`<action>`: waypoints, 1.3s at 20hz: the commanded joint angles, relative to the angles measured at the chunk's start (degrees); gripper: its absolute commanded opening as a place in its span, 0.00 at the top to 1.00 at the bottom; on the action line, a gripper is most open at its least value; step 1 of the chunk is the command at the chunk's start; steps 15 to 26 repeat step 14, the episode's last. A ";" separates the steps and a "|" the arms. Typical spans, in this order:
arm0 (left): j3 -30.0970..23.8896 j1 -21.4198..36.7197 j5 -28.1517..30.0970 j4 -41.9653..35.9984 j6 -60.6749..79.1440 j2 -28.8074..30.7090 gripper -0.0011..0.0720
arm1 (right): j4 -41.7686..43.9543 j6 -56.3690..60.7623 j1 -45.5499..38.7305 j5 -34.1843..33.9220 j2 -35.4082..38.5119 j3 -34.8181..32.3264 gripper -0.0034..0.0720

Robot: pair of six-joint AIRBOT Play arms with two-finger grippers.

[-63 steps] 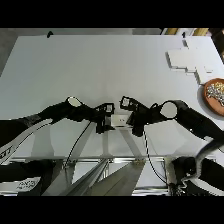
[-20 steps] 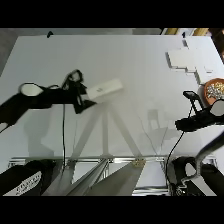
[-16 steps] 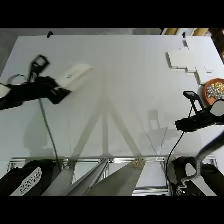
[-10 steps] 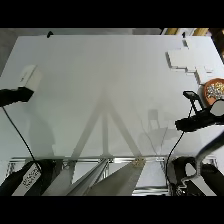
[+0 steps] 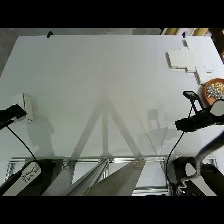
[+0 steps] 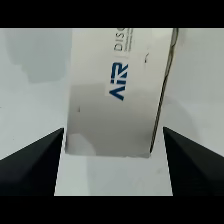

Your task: Fold the box and place the chain.

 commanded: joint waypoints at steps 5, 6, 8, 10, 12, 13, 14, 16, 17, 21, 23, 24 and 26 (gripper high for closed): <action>-0.04 -0.76 -3.17 1.81 -2.60 4.87 0.03 | 0.00 0.00 -0.04 0.00 0.04 -0.04 0.94; -0.04 -1.70 -3.19 1.90 -2.62 6.91 0.03 | 0.00 0.00 -0.04 0.00 0.04 -0.04 0.94; -0.04 -4.35 -3.37 2.14 -2.60 11.80 0.03 | 0.00 0.00 -0.04 0.00 0.04 -0.04 0.94; -0.04 -7.06 -3.63 3.87 -2.62 16.41 0.03 | 0.00 0.00 -0.04 0.00 0.04 -0.04 0.94; -0.04 -8.94 -4.35 4.48 -2.64 19.32 0.03 | 0.00 0.00 -0.04 0.02 0.04 -0.04 0.94; -0.04 -9.44 -4.92 4.46 -2.64 19.98 0.03 | 0.00 0.00 -0.04 0.00 0.04 -0.04 0.94; -0.04 -9.75 -5.16 4.48 -2.64 20.11 0.03 | 0.00 0.00 -0.04 0.00 0.04 -0.04 0.94; -0.04 -9.75 -5.16 4.48 -2.64 20.11 0.03 | 0.00 0.00 -0.04 0.00 0.04 -0.04 0.94; -0.04 -9.75 -5.16 4.48 -2.64 20.11 0.03 | 0.00 0.00 -0.04 0.00 0.04 -0.04 0.94; -0.04 -9.75 -5.16 4.48 -2.64 20.11 0.03 | 0.00 0.00 -0.04 0.00 0.04 -0.04 0.94; -0.04 -9.75 -5.16 4.48 -2.64 20.11 0.03 | 0.00 0.00 -0.04 0.00 0.04 -0.04 0.94; -0.04 -9.75 -5.16 4.48 -2.64 20.11 0.03 | 0.00 0.00 -0.04 0.00 0.04 -0.04 0.94; -0.04 -9.75 -5.16 4.48 -2.64 20.11 0.03 | 0.00 0.00 -0.04 0.00 0.04 -0.04 0.94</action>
